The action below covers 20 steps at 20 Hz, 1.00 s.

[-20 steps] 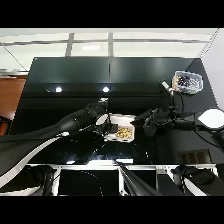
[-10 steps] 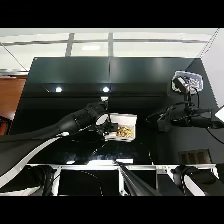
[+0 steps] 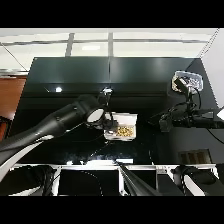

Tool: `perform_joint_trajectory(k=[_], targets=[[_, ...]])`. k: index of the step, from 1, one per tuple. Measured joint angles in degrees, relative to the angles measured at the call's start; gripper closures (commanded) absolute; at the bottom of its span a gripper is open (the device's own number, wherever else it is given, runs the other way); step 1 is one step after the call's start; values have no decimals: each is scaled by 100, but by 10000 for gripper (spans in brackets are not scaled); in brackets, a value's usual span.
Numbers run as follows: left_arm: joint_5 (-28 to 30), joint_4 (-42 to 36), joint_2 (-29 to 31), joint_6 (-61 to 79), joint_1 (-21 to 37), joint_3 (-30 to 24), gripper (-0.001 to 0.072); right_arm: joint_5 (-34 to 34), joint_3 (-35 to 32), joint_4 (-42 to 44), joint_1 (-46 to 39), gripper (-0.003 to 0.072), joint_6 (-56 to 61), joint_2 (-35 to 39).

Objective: Fold the box and place the chain.

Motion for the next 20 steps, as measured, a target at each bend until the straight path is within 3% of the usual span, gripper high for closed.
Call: perform_joint_trajectory(k=[3, 7, 10, 12, 13, 16, 20], targets=[[-157, 334, 767, 914, 417, -555, 41, -63, 0, -28, 0, 337, 15, 0], [219, 22, 1932, 1910, 1836, -1908, 42, -201, 0, -87, 0, 337, 15, 0], [833, -1565, 2444, 3174, 3285, -2927, 42, -247, 0, -103, 0, 337, 15, 0], [905, -2920, 2450, 4531, 4041, -3368, 39, -271, 0, -109, 0, 337, 15, 0], [876, -3541, 2391, 5259, 4271, -3501, -7, -275, 0, -111, 0, 337, 15, 0], [785, -4806, 2116, 7595, 4454, -3729, -7, -284, 0, -125, 0, 337, 20, 0], [1226, -5388, 1834, 10622, 3753, -3775, -7, -289, 0, -129, 0, 337, 118, 0]])
